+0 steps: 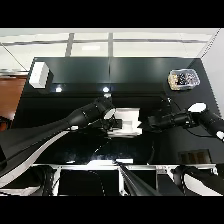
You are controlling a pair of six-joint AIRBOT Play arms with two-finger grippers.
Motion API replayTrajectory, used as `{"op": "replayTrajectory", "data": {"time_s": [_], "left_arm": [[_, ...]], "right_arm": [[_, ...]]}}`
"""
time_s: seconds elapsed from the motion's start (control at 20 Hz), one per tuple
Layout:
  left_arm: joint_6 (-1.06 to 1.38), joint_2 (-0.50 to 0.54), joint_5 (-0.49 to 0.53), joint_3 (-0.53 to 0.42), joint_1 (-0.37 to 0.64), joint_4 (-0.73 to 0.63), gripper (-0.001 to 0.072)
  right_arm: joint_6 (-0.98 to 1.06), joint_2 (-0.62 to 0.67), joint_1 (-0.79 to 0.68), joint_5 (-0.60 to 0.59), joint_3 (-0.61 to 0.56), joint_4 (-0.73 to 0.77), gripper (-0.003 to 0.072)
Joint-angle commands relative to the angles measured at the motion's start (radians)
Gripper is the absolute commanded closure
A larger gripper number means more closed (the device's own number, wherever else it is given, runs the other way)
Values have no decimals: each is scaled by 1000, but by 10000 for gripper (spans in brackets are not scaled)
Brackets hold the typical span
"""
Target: Fold the box and place the chain.
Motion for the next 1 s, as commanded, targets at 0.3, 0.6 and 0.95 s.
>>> {"op": "replayTrajectory", "data": {"time_s": [0.3,0.6,0.95], "left_arm": [[0,0,1,0,1,0,683],[-1,0,1,0,1,0,684],[-1,0,5,0,1,0,684]], "right_arm": [[312,0,246,-183,98,-199,273],[621,0,400,-249,183,-488,273],[1041,-81,597,-87,342,-871,353]]}}
